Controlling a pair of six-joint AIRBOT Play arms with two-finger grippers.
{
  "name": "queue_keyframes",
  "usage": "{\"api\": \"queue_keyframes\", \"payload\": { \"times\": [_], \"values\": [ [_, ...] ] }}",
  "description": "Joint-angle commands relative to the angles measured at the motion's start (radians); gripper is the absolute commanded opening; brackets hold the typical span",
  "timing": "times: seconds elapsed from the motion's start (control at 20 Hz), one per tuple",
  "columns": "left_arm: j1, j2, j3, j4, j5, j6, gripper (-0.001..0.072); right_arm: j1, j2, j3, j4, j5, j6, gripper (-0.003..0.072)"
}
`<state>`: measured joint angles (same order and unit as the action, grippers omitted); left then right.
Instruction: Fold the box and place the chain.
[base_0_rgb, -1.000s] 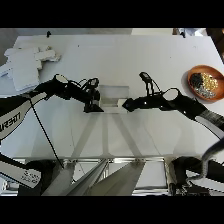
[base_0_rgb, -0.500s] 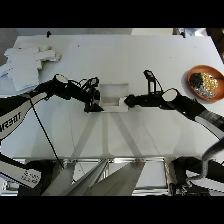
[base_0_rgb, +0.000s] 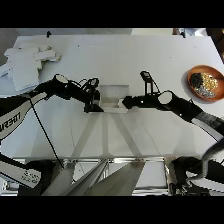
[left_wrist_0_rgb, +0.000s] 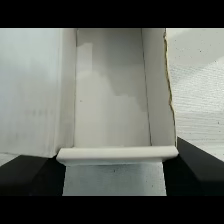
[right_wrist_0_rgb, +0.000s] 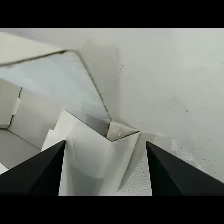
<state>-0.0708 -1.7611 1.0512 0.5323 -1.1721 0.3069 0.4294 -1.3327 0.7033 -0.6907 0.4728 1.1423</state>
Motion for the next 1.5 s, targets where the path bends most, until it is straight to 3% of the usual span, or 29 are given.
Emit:
{"api": "queue_keyframes", "payload": {
  "times": [0.0, 0.15, 0.45, 0.65, 0.9, 1.15, 1.35, 1.45],
  "values": [
    [0.000, 0.000, 0.000, 0.000, 0.001, -0.001, 0.0399, 0.024, -0.006, 0.001, -0.150, 0.005, 0.129, 0.0525],
    [0.000, 0.000, 0.000, 0.000, 0.001, -0.001, 0.0399, 0.024, -0.014, 0.001, -0.269, 0.012, 0.278, 0.0524],
    [0.000, 0.000, 0.000, 0.000, 0.001, -0.001, 0.0399, 0.024, -0.014, 0.003, -0.279, 0.013, 0.393, 0.0505],
    [0.000, 0.000, 0.000, 0.000, 0.000, -0.001, 0.0399, 0.035, -0.014, 0.065, -0.341, 0.032, 0.438, 0.0501],
    [0.000, 0.000, 0.000, 0.000, 0.001, -0.001, 0.0399, 0.072, -0.026, 0.151, -0.650, 0.179, 0.675, 0.0501],
    [0.000, 0.000, 0.000, 0.000, 0.000, -0.001, 0.0399, 0.130, -0.066, 0.229, -0.738, 0.248, 0.718, 0.0500],
    [0.000, 0.000, 0.000, 0.000, 0.001, -0.001, 0.0399, 0.163, -0.103, 0.303, -0.888, 0.372, 0.823, 0.0500],
    [0.000, 0.000, 0.000, 0.000, 0.000, -0.001, 0.0399, 0.168, -0.131, 0.341, -0.912, 0.429, 0.825, 0.0466]
  ]
}}
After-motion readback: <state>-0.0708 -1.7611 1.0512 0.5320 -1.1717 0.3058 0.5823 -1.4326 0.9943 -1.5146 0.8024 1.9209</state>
